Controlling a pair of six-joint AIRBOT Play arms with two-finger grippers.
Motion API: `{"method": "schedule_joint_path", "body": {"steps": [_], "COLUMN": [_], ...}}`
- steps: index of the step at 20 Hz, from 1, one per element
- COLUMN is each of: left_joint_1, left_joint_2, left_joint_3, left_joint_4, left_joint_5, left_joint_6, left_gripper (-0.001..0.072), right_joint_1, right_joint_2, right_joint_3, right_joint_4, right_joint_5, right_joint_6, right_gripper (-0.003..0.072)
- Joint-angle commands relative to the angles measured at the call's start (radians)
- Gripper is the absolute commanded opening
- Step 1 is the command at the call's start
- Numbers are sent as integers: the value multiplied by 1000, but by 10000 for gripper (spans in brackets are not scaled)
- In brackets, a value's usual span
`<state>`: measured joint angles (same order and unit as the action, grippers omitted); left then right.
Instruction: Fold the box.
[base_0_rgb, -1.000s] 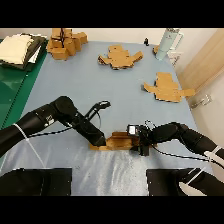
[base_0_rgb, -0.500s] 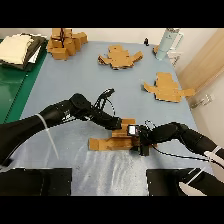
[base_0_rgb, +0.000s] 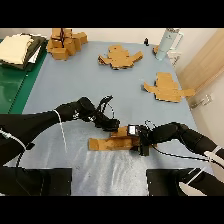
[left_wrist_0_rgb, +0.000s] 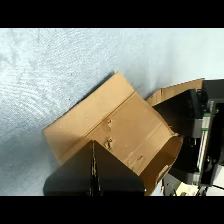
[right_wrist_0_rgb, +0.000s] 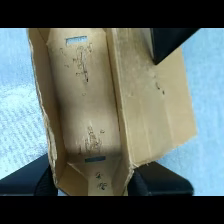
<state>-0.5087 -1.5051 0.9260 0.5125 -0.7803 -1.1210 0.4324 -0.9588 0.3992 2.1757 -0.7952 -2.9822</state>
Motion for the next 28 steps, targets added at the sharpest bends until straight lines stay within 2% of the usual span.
{"method": "schedule_joint_path", "body": {"steps": [1,3,5,8,11,16,19,20,21,22,25,28], "left_joint_1": [10,10,10,11,9,-27,47,62,68,68,63,41], "left_joint_2": [20,98,223,416,548,615,615,610,603,591,511,451], "left_joint_3": [19,17,-5,-65,-144,-256,-383,-425,-465,-492,-505,-501], "left_joint_4": [8,24,99,209,214,216,120,75,15,-53,-155,-182], "left_joint_5": [-45,-69,-65,-56,-57,-63,-2,23,48,76,103,147], "left_joint_6": [58,89,89,170,332,608,1012,1160,1298,1376,1434,1443], "left_gripper": [14,13,14,14,14,13,16,64,431,685,686,685], "right_joint_1": [0,0,0,0,0,0,0,0,0,0,0,0], "right_joint_2": [0,0,0,0,0,0,0,0,0,0,0,0], "right_joint_3": [1,1,1,1,1,1,1,1,1,1,1,1], "right_joint_4": [-6,-7,-7,-7,-7,-7,-7,-10,-11,-11,-14,-14], "right_joint_5": [0,0,0,0,0,0,0,0,0,0,0,0], "right_joint_6": [0,0,0,0,0,0,0,0,0,0,0,0], "right_gripper": [464,464,464,464,464,464,464,464,464,464,464,464]}}
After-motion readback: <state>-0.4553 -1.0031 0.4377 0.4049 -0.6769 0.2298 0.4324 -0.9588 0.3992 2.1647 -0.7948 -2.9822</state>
